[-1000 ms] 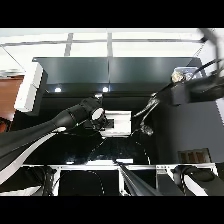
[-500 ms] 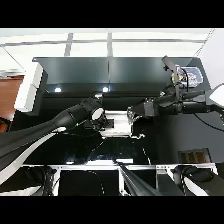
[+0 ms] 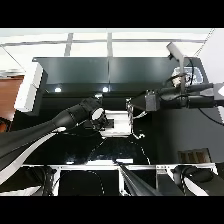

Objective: Fold the box and place the chain.

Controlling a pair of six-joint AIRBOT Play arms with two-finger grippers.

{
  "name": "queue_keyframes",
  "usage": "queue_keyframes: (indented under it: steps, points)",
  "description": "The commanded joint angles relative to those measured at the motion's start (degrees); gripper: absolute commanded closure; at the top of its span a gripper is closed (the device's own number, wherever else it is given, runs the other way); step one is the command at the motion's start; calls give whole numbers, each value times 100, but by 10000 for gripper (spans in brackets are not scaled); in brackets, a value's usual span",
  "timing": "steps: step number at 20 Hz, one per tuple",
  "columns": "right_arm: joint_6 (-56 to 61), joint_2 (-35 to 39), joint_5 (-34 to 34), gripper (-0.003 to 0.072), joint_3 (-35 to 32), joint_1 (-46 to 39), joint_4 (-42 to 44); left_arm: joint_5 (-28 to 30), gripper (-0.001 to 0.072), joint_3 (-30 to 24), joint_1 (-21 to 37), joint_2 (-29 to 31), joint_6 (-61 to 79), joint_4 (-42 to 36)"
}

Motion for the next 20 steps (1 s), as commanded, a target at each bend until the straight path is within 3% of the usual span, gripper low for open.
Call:
queue_keyframes:
  steps: [1, 6, 11, 12, 13, 14, 18, 20]
  points:
    - [138, -57, -39, 671, 208, 103, -271, 4, 679, 2, 0, 0, 2, 2]
    - [144, -557, -313, 669, -345, 693, -599, 2, 679, 2, 0, 0, 2, 2]
    - [151, -824, -455, 667, -621, 715, -944, 4, 679, 2, 2, 0, 2, 4]
    - [151, -824, -444, 617, -621, 713, -953, 4, 679, 2, 0, 0, 2, 2]
    - [153, -820, -409, 412, -619, 699, -951, 4, 679, 2, 0, 0, 2, 2]
    - [177, -815, -269, 313, -619, 634, -920, 4, 679, 2, 0, 0, 2, 2]
    - [-111, -518, 758, 315, -595, -365, -1075, 2, 679, 2, 2, 0, 2, 2]
    - [-334, -151, 807, 315, -634, -1049, -1849, 2, 679, 2, 2, 0, 2, 2]
